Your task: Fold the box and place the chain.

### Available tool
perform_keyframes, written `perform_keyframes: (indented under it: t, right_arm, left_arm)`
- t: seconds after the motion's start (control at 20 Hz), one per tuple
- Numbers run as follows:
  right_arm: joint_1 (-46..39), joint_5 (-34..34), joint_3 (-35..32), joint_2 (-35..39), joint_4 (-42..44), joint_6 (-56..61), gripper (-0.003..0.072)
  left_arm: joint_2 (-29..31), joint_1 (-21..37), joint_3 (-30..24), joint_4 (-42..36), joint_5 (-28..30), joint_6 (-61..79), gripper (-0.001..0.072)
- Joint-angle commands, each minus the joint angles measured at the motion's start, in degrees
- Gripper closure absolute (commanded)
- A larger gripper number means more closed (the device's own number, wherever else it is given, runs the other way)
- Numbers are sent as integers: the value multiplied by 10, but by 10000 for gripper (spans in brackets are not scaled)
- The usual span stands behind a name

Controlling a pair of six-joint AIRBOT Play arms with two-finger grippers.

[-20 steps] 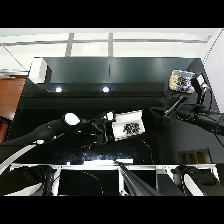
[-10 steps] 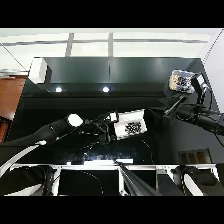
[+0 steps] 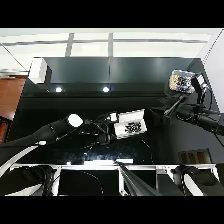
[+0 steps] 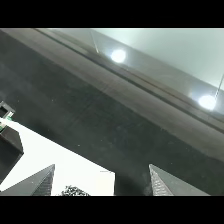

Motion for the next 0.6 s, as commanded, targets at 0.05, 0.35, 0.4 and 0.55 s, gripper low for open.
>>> perform_keyframes:
  t: [0.05, 0.35, 0.4, 0.55]
  right_arm:
    - [0, 0, 0, 0, -27, 54, -18]
    - [33, -21, 1, -8, -105, 175, -18]
    - [47, -22, 2, -16, -106, 178, -18]
    - [103, -32, 27, -61, -144, 209, -18]
  left_arm:
    - [8, 25, 0, 24, -42, 1, 341]
    - [12, 165, 0, 88, -212, 7, 340]
    - [12, 181, 0, 108, -216, 15, 341]
    - [12, 208, 0, 127, -216, 71, 341]
